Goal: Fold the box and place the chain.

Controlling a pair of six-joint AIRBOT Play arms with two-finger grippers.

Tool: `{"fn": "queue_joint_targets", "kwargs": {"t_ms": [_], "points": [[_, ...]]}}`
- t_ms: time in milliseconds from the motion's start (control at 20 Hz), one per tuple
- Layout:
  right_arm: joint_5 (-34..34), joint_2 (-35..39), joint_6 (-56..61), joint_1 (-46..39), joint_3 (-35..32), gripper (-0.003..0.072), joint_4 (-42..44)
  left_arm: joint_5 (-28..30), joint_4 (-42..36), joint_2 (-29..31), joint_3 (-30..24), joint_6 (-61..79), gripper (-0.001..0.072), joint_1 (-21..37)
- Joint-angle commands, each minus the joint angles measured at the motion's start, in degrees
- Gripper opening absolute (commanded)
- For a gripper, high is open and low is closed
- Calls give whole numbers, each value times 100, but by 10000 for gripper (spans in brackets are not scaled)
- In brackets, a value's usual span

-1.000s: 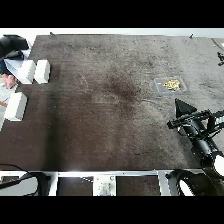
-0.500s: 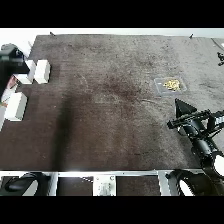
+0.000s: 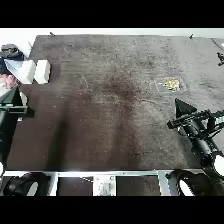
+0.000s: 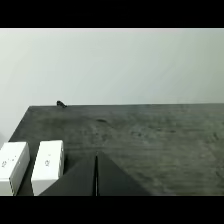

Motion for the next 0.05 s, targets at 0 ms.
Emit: {"fn": "queue_joint_targets", "kwargs": {"t_ms": [0], "points": [[2, 0, 0, 2, -2, -22, 0, -216, 13, 223, -219, -35, 11, -17]]}}
